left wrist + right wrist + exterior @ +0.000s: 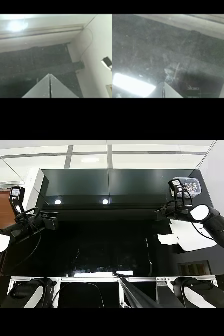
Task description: Fold the box and place the chain.
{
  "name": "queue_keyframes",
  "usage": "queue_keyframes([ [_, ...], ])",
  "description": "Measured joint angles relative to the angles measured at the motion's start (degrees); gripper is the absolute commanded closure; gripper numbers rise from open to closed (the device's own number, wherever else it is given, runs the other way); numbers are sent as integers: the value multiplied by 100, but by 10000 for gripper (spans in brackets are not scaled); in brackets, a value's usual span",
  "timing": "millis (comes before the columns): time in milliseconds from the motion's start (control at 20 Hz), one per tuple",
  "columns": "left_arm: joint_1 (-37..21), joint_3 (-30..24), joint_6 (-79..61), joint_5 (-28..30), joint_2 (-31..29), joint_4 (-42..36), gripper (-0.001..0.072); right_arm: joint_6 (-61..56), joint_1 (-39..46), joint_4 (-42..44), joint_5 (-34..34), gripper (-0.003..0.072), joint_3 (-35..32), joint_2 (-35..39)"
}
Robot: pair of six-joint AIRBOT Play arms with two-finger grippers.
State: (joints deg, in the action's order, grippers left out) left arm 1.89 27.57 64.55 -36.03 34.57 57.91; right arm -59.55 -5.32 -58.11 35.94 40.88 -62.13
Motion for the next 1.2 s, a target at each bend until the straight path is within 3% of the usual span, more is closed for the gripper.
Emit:
queue_keyframes([
  [750, 0, 0, -2, 0, 0, 2, 680, 0, 0, 11, -7, 660, 0, 0],
  [950, 0, 0, 0, 59, 0, -2, 680, -2, -13, 511, -190, 633, 0, -11],
  [1050, 0, 0, 0, 103, 17, -9, 669, -2, -46, 807, -354, -32, 0, -24],
  [1100, 0, 0, 2, 146, 44, -9, 472, -2, -55, 894, -417, -33, 0, -37],
  [1150, 0, 0, 7, 184, 85, -11, 121, 15, -61, 957, -468, -33, 0, -48],
  [1200, 0, 0, 9, 203, 136, -11, 3, 13, -50, 975, -492, -32, 11, -52],
])
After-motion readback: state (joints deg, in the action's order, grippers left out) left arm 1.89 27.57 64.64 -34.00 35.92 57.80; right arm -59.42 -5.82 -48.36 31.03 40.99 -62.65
